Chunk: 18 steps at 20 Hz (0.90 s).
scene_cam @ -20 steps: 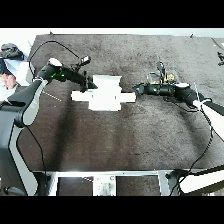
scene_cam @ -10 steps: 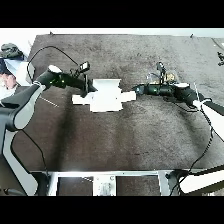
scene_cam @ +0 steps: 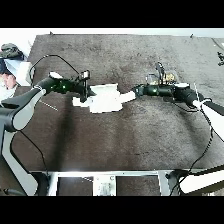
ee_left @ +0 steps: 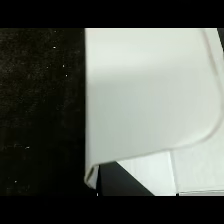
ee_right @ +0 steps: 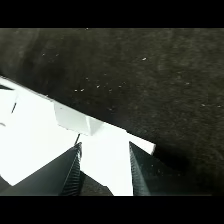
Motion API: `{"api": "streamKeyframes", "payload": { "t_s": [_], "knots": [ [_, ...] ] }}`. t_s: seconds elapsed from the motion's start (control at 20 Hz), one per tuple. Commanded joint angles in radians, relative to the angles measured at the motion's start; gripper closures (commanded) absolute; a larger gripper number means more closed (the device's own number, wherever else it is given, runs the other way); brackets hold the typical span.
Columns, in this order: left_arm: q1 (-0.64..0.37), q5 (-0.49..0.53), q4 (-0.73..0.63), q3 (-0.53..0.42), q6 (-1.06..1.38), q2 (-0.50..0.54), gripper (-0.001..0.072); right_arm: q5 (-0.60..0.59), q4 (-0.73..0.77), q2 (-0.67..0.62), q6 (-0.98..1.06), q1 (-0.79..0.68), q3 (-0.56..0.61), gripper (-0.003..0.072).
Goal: Fold the box and place the chain.
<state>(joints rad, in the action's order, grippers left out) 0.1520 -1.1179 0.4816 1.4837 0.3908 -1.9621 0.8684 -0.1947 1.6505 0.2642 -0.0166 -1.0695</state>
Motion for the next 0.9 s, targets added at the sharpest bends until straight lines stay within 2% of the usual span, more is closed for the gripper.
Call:
{"api": "streamKeyframes", "payload": {
  "t_s": [0.0,0.1,0.15,0.2,0.35,0.45,0.65,0.7,0.75,0.85],
  "knots": [
    [0.0,-0.001,-0.003,-0.005,0.031,-0.002,0.0699,0.07,0.001,-0.001,-0.091,0.001,-0.001,0.033],
    [0.0,-0.002,-0.001,-0.005,0.029,-0.002,0.0698,0.113,0.001,-0.001,-0.191,0.001,-0.001,0.0329],
    [0.0,-0.006,0.0,-0.005,0.029,-0.002,0.0697,0.135,0.0,-0.001,-0.241,0.001,-0.001,0.0265],
    [0.0,-0.01,0.0,-0.005,0.029,-0.002,0.0697,0.156,-0.002,-0.001,-0.292,0.001,-0.001,0.0138],
    [0.0,-0.011,0.001,-0.005,0.029,-0.002,0.0697,0.196,-0.018,-0.001,-0.448,0.018,0.0,0.0134],
    [0.0,-0.027,0.001,-0.005,0.029,-0.002,0.0697,0.192,-0.106,-0.001,-0.553,0.064,-0.001,0.0133],
    [0.0,-0.049,0.013,-0.005,0.029,-0.002,0.0697,0.071,-0.345,-0.001,-0.567,0.192,-0.001,0.0131],
    [0.0,-0.049,0.013,-0.005,0.029,-0.002,0.0697,0.036,-0.391,-0.003,-0.564,0.22,0.0,0.0091],
    [0.0,-0.049,0.012,-0.005,0.029,-0.002,0.0697,0.003,-0.432,-0.009,-0.552,0.246,0.0,-0.0032],
    [0.0,-0.049,0.011,-0.005,0.029,-0.002,0.0697,-0.05,-0.468,-0.029,-0.525,0.281,-0.001,-0.0029]
  ]
}}
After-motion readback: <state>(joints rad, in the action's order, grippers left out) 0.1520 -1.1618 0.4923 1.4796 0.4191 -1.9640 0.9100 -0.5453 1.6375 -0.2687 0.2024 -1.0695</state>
